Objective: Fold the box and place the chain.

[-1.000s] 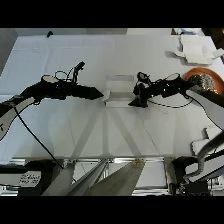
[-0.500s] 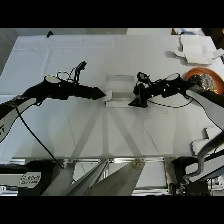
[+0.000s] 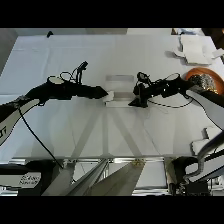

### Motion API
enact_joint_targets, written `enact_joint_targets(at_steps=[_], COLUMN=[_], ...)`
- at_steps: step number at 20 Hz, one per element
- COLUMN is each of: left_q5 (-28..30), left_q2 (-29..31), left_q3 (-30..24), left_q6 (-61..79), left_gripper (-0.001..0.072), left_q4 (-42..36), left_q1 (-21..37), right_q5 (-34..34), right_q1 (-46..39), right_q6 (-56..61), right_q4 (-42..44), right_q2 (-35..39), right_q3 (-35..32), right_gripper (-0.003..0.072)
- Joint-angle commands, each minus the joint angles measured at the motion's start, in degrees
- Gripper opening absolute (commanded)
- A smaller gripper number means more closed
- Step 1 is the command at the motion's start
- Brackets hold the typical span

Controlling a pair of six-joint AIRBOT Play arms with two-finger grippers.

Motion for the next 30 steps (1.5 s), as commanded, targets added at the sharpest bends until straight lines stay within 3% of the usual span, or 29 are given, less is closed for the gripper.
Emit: enact_joint_targets(at_steps=[1,12,22,30], left_q5=[2.2,7.5,12.4,11.6], left_q2=[0.0,-1.6,-1.7,-0.2], left_q3=[0.0,0.0,0.1,0.2], left_q6=[-2.7,-7.1,-12.3,-12.3], left_gripper=[0.0436,0.0457,0.0455,0.0455], left_q4=[0.1,0.6,5.6,5.8], left_q1=[-0.9,-4.9,-5.6,-5.6], right_q5=[0.0,0.0,0.0,0.0], right_q1=[0.0,0.0,0.0,0.0], right_q6=[0.0,0.0,0.0,0.0], right_q4=[0.0,0.0,0.0,0.0], right_q2=[0.0,0.0,0.0,0.0], right_q3=[0.1,0.1,0.1,0.1], right_gripper=[0.052,0.052,0.052,0.052])
